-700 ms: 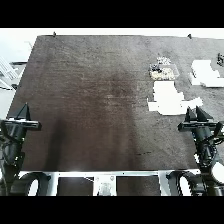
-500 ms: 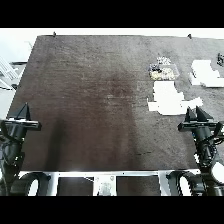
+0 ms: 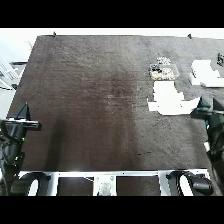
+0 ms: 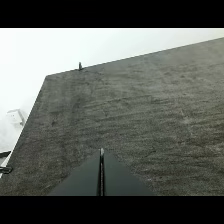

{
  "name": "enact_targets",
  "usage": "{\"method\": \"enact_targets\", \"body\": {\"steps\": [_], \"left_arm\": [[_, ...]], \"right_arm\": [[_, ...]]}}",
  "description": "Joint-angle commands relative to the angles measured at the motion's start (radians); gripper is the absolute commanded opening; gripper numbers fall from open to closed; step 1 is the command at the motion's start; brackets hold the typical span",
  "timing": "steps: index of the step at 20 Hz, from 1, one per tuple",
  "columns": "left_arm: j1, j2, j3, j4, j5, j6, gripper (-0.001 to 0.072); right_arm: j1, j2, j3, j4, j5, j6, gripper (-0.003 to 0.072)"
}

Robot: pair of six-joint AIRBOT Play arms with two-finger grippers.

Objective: Fold the box and place the chain.

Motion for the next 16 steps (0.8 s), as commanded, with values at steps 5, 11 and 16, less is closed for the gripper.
{"method": "enact_targets", "body": {"steps": [5,11,16], "left_arm": [[0.0,0.001,-0.001,0.0,0.0,0.0,0.0022],[0.0,0.001,-0.001,0.0,0.0,0.0,0.0022],[0.0,0.001,-0.001,0.0,0.0,0.0,0.0022]], "right_arm": [[-0.415,-0.781,0.461,-0.127,0.703,0.182,0.0457],[-0.688,-0.899,0.696,-0.5,0.981,0.521,0.0511],[-0.685,-1.135,1.09,-0.795,1.173,0.653,0.052]]}}
